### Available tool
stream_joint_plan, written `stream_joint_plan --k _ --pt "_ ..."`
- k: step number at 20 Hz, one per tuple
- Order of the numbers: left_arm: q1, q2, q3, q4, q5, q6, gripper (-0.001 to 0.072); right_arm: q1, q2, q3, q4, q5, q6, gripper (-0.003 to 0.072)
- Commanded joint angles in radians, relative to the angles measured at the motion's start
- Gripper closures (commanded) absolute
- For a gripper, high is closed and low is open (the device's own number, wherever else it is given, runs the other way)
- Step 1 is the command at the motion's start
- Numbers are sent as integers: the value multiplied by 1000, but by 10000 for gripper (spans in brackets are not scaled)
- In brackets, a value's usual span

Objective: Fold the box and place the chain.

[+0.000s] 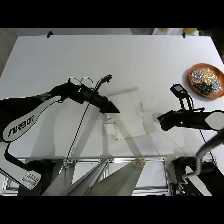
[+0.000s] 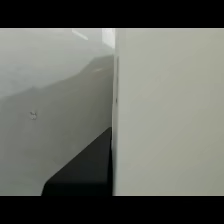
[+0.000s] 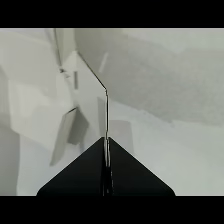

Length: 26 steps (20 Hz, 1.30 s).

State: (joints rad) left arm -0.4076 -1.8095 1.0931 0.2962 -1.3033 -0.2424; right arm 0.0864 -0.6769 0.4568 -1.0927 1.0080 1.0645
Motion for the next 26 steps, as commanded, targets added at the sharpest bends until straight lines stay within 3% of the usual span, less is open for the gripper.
stream_joint_plan --k 1,3,5,10,13,20,26 --pt "-5 34 1 20 3 116 708 1 2 3 6 2 0 619" --pt "-23 86 1 81 61 139 709 1 2 29 6 19 0 449" --pt "-61 148 0 201 116 138 709 1 2 74 1 34 0 343" --pt "-185 275 -14 269 141 56 715 1 2 172 -6 59 0 343" --pt "-224 317 -59 221 229 55 713 1 2 173 -6 62 0 343" --pt "-226 252 -63 369 379 61 706 1 2 173 2 54 0 344" --pt "-229 180 -63 300 425 192 703 1 1 173 0 47 0 345"
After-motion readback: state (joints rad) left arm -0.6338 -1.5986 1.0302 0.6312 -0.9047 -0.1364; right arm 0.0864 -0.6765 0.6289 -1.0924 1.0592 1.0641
